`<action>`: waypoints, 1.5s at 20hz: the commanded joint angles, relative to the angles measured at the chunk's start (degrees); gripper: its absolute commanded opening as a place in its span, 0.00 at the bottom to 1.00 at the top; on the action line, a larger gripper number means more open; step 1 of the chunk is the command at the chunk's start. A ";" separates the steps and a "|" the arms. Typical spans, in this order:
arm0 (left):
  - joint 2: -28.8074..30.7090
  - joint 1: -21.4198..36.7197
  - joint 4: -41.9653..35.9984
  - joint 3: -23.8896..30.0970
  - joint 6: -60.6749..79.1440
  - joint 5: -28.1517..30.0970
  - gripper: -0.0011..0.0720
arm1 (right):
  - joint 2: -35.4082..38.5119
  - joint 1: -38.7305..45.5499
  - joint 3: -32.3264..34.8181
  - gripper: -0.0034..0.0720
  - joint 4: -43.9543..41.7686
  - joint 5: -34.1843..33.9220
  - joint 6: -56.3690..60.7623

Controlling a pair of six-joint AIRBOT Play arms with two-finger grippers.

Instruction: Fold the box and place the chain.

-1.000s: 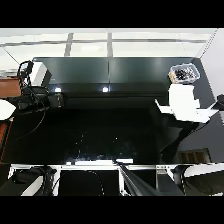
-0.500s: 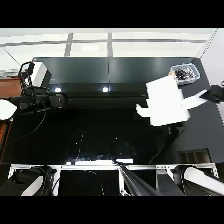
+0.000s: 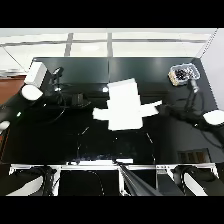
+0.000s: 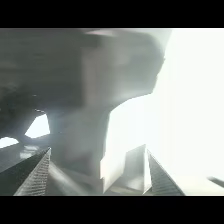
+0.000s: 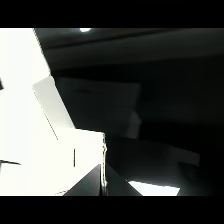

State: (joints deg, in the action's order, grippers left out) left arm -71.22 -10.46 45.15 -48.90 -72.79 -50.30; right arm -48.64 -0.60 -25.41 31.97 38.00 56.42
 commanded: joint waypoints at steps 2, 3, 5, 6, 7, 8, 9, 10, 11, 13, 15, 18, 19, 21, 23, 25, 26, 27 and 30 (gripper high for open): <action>-16.00 2.32 -15.21 -9.40 11.13 -13.25 0.95 | 1.22 -10.03 4.74 0.07 -2.34 -8.41 0.59; -18.40 2.27 -15.28 -10.97 11.98 -14.99 0.95 | 1.22 -10.36 4.74 0.07 -2.36 -8.44 0.59; -22.93 1.53 -16.68 -14.01 15.89 -18.80 0.95 | 1.22 -10.36 4.74 0.07 -2.36 -8.24 0.57; -25.35 0.90 -17.66 -15.74 18.67 -21.40 0.95 | 1.22 -10.36 4.74 0.07 -2.36 -8.26 0.57; -27.45 -0.04 -17.66 -17.44 20.57 -24.17 0.95 | 1.22 -10.36 4.74 0.07 -2.36 -8.24 0.57; -29.53 -1.01 -16.94 -19.43 21.70 -27.15 0.95 | 1.22 -10.36 4.74 0.07 -2.38 -8.22 0.59; -31.41 -2.08 -15.96 -21.33 23.12 -29.64 0.93 | 1.22 -10.36 4.74 0.07 -2.36 -8.15 0.59; -32.94 -3.10 -15.13 -22.93 24.50 -30.67 0.86 | 1.22 -10.36 4.74 0.07 -2.38 -7.96 0.59; -34.18 -3.89 -15.06 -24.26 25.22 -30.88 0.86 | 1.22 -10.36 4.74 0.07 -2.34 -7.58 0.57; -36.28 -5.07 -14.71 -26.80 27.12 -32.89 0.75 | 1.22 -10.36 4.74 0.07 -2.36 -6.67 0.57; -37.73 -5.44 -12.31 -28.85 28.06 -35.98 0.66 | 1.22 -10.36 4.74 0.07 -2.36 -6.03 0.57; -39.82 -6.08 -9.27 -31.36 28.06 -38.95 0.57 | 1.22 -10.36 4.74 0.07 -2.36 -6.14 0.57; -40.00 -6.43 -8.46 -31.61 28.11 -38.91 0.55 | 1.22 -10.36 4.74 0.07 -2.34 -6.08 0.55; -40.00 -7.02 -8.07 -31.61 30.27 -40.17 0.41 | 1.22 -10.36 4.74 0.07 -2.36 -6.05 0.57; -39.98 -6.99 -7.93 -31.69 30.86 -41.57 0.10 | 1.22 -10.36 4.72 0.07 -2.34 -6.05 0.52; -39.89 -6.95 -7.39 -32.65 30.97 -43.23 0.05 | 1.22 -10.27 4.57 0.59 -1.66 -6.12 0.22; -39.52 -6.99 -6.71 -33.20 30.36 -43.60 0.05 | 1.22 -9.99 3.76 0.84 0.31 -5.11 0.13; -38.53 -6.99 -5.27 -33.51 29.31 -43.56 0.05 | 1.25 -9.35 2.03 0.85 4.28 -2.71 0.09; -33.00 -7.13 -1.09 -32.33 27.69 -42.64 0.04 | 1.25 -6.69 -7.52 0.85 20.65 10.67 0.09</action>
State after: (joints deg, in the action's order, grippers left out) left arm -107.85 -17.45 40.38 -81.65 -43.86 -93.01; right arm -47.44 -9.06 -26.61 39.46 38.24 56.58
